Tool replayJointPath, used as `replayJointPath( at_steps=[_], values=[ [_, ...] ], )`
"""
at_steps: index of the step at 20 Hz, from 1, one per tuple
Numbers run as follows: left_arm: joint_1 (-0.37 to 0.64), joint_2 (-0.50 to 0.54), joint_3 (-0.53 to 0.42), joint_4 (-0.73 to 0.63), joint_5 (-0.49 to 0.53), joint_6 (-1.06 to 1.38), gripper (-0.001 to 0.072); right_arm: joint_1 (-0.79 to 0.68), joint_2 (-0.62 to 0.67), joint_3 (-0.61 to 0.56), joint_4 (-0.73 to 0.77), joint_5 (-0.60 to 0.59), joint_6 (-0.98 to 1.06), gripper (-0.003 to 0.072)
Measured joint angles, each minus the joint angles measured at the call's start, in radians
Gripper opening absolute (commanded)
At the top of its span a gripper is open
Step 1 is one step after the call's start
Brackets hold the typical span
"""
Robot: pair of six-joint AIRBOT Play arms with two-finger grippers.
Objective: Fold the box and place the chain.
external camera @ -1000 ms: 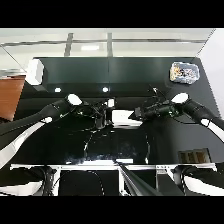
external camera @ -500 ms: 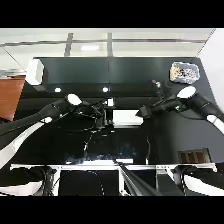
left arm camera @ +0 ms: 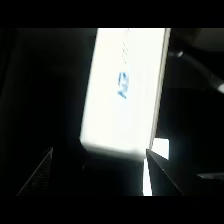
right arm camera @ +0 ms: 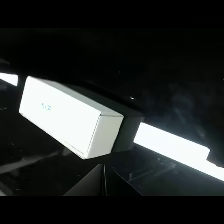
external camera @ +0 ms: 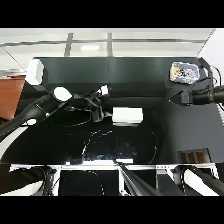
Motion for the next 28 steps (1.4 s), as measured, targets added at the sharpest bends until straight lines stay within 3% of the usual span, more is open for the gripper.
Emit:
replayJointPath(
  at_steps=[10, 15, 28],
  values=[
    [-0.165, -0.284, 0.341, -0.021, -0.022, -0.228, 0.0708, -0.055, 0.018, 0.002, -0.001, 0.010, 0.009, 0.0015],
    [-0.178, -0.345, 0.382, 0.003, -0.101, -0.282, 0.0708, -0.056, 0.019, 0.002, -0.001, 0.008, 0.010, 0.0015],
    [-0.182, -0.360, 0.395, 0.058, -0.173, -0.293, 0.0708, -0.056, 0.019, 0.002, -0.002, -0.003, 0.010, 0.0015]
  ],
)
